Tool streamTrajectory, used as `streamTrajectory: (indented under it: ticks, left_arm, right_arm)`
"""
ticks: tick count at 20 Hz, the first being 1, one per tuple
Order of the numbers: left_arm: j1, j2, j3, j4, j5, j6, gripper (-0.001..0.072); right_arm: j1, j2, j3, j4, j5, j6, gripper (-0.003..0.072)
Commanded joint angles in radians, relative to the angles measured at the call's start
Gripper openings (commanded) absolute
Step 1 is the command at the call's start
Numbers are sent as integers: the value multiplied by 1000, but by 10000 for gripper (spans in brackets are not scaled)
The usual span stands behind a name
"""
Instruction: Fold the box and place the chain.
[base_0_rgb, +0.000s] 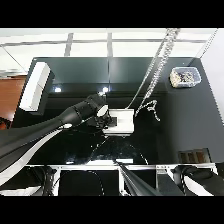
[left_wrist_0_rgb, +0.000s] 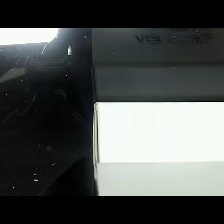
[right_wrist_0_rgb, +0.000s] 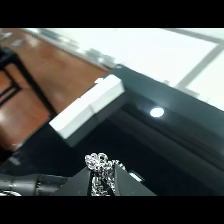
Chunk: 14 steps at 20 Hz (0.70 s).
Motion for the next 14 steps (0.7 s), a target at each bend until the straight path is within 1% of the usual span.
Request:
streamTrajectory:
  ticks: [1, 5, 7, 9, 11, 14]
  left_arm:
    - [1, 0, 0, 0, 0, 0, 26]
    - [1, 0, 0, 0, 0, 0, 26]
    - [1, 0, 0, 0, 0, 0, 27]
    - [1, 0, 0, 0, 0, 0, 27]
    - [1, 0, 0, 0, 0, 0, 27]
    - [1, 0, 0, 0, 0, 0, 27]
  right_arm:
    - [1, 38, -4, -93, 18, 25, 18]
    - [14, 50, -29, -93, 78, 32, 18]
    - [43, 50, -79, -92, 113, 39, 18]
    - [80, 50, -163, -86, 123, 39, 18]
    - [120, 50, -260, -83, 66, 44, 18]
    - [174, 50, -435, 4, -62, 19, 18]
